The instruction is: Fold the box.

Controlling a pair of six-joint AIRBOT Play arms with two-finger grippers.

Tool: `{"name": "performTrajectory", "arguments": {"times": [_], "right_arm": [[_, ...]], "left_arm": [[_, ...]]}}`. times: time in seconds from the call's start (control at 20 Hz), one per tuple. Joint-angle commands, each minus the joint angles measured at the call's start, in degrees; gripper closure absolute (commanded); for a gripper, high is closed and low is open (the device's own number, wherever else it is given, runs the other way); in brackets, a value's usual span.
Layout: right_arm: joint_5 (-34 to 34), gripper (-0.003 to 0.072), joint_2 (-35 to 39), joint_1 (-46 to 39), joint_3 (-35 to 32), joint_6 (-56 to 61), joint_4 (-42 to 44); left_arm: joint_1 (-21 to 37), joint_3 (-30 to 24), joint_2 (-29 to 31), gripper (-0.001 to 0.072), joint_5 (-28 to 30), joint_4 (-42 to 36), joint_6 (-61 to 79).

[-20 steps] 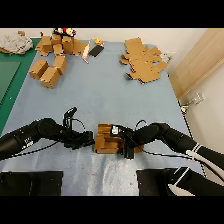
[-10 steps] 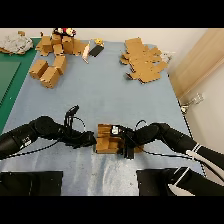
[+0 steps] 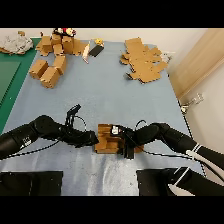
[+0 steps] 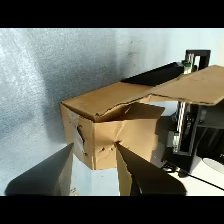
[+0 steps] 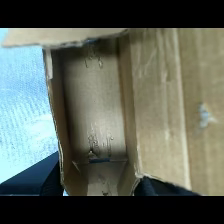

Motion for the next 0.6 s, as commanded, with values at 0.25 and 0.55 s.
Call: {"name": "performTrajectory", "arguments": {"times": [0.25,0.55], "right_arm": [[0.0,0.0235,0.0,0.0,0.0,0.0,0.0],[0.0,0.0235,0.0,0.0,0.0,0.0,0.0]], "left_arm": [[0.0,0.0,-0.6,0.0307,3.8,-0.6,0.3],[-0.3,0.1,-4.3,0.0278,3.0,-0.5,-0.8]]}}
